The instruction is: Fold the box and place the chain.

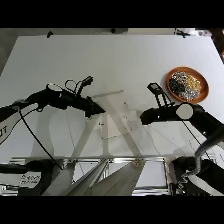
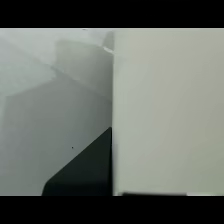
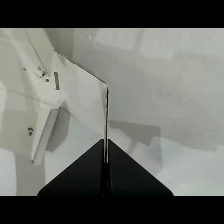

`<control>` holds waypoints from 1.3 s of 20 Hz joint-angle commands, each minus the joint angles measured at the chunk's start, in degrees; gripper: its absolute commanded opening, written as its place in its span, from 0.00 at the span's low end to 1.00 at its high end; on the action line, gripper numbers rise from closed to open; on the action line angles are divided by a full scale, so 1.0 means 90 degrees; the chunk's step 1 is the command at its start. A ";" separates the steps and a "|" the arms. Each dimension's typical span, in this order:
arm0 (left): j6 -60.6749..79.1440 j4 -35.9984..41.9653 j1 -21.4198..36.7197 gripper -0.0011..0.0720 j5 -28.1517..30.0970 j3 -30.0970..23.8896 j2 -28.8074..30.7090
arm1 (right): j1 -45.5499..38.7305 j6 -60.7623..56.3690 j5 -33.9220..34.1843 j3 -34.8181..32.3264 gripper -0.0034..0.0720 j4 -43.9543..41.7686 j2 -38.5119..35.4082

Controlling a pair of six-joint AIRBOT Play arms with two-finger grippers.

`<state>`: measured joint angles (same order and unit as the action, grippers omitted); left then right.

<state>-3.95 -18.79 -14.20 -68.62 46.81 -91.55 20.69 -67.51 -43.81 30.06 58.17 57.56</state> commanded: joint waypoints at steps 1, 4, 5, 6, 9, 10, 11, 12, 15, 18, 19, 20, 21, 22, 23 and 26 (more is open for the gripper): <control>0.0418 0.0129 -0.0100 0.02 0.0019 -0.0005 -0.0036 | 0.0007 -0.0010 -0.0036 0.0000 0.06 -0.0068 -0.0005; 0.0440 -0.0024 -0.0102 0.02 -0.0078 -0.0005 0.0231 | -0.0002 -0.0022 -0.0177 0.0036 0.17 -0.0236 -0.0138; 0.0440 -0.0117 -0.0100 0.02 -0.0124 -0.0005 0.0435 | -0.0007 -0.0022 -0.0308 0.0070 0.24 -0.0255 -0.0245; 0.0440 -0.0265 -0.0102 0.01 -0.0175 -0.0005 0.0692 | -0.0007 -0.0022 -0.0515 0.0153 0.34 -0.0231 -0.0376; 0.0437 -0.0736 -0.0104 0.01 -0.0580 -0.0007 0.1532 | -0.0007 -0.0131 -0.1333 0.0525 0.47 0.0024 -0.0891; 0.0435 -0.0913 -0.0107 0.01 -0.0760 -0.0010 0.1792 | -0.0005 -0.0350 -0.1566 0.0636 0.50 0.0255 -0.1134; 0.0432 -0.1044 -0.0107 0.01 -0.0806 -0.0058 0.2025 | -0.0005 -0.0563 -0.1773 0.0712 0.50 0.0549 -0.1404; 0.0440 -0.1042 -0.0107 0.01 -0.0729 -0.0165 0.2205 | -0.0007 -0.0746 -0.1921 0.0733 0.50 0.0848 -0.1654; 0.0901 -0.0590 -0.0214 0.01 -0.0381 -0.0576 0.2319 | -0.0005 -0.1195 -0.2266 0.0731 0.50 0.1596 -0.2334; 0.1644 -0.0634 -0.0670 0.02 0.0325 -0.0886 0.2188 | -0.0005 -0.1195 -0.2356 0.0731 0.50 0.1656 -0.2538; 0.1707 -0.0607 -0.0848 0.02 0.0539 -0.0886 0.2035 | -0.0005 -0.1195 -0.2344 0.0731 0.50 0.1634 -0.2523; 0.1770 -0.0517 -0.1005 0.02 0.0763 -0.0886 0.1877 | -0.0005 -0.1195 -0.2322 0.0731 0.50 0.1634 -0.2514; 0.1855 -0.0406 -0.1151 0.02 0.0996 -0.0886 0.1695 | -0.0005 -0.1192 -0.2293 0.0731 0.50 0.1634 -0.2509; 0.1982 -0.0279 -0.1294 0.02 0.1251 -0.0886 0.1498 | -0.0005 -0.1192 -0.2266 0.0731 0.50 0.1634 -0.2506; 0.2103 -0.0129 -0.1409 0.02 0.1489 -0.0886 0.1304 | -0.0005 -0.1192 -0.2242 0.0731 0.50 0.1634 -0.2506; 0.2404 0.0503 -0.1515 0.02 0.1863 -0.0886 0.0901 | -0.0005 -0.1190 -0.2215 0.0731 0.50 0.1634 -0.2504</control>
